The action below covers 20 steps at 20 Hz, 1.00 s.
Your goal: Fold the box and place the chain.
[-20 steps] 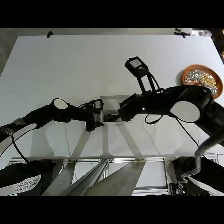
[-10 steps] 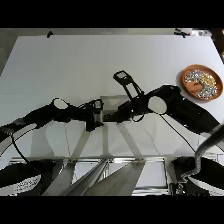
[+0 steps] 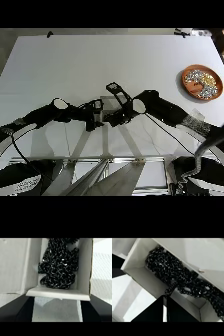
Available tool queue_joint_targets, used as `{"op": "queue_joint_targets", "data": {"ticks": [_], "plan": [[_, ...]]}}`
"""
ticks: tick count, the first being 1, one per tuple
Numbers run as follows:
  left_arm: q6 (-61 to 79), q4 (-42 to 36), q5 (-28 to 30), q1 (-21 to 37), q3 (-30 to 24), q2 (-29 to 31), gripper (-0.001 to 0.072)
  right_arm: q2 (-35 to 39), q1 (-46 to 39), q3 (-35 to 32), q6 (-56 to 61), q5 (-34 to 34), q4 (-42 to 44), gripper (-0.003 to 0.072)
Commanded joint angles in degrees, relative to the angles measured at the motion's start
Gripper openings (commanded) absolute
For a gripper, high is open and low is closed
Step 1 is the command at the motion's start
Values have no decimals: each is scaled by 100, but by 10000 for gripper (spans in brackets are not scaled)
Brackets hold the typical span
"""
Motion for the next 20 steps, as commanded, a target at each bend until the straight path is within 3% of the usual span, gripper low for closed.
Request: {"op": "queue_joint_targets", "data": {"ticks": [1, 3, 4, 8, 11, 14, 16, 20], "plan": [[0, 0, 0, 0, -2, -2, 252, -70, 2, 2, 0, -190, 20, 69], [0, 0, 0, 0, -2, -2, 252, 74, -44, 2, -2, -190, 20, 221], [0, 0, 0, 0, -2, -2, 252, 195, -103, 2, -11, -184, -4, 234], [0, 0, 0, 0, -2, -2, 252, 931, -474, 2, -704, 389, -44, 233], [0, 0, 0, 0, -2, -2, 252, 1528, -1014, 2, -2162, 1086, -31, 233], [0, -2, 0, 0, -2, -2, 252, 1572, -1864, -46, -3781, 1617, 24, 231], [0, -2, -2, 0, -2, -2, 252, 1572, -2326, -264, -4656, 1513, 26, 231], [0, 0, 0, 0, -2, -2, 252, 1515, -2629, -1117, -6942, 662, 26, 253]]}}
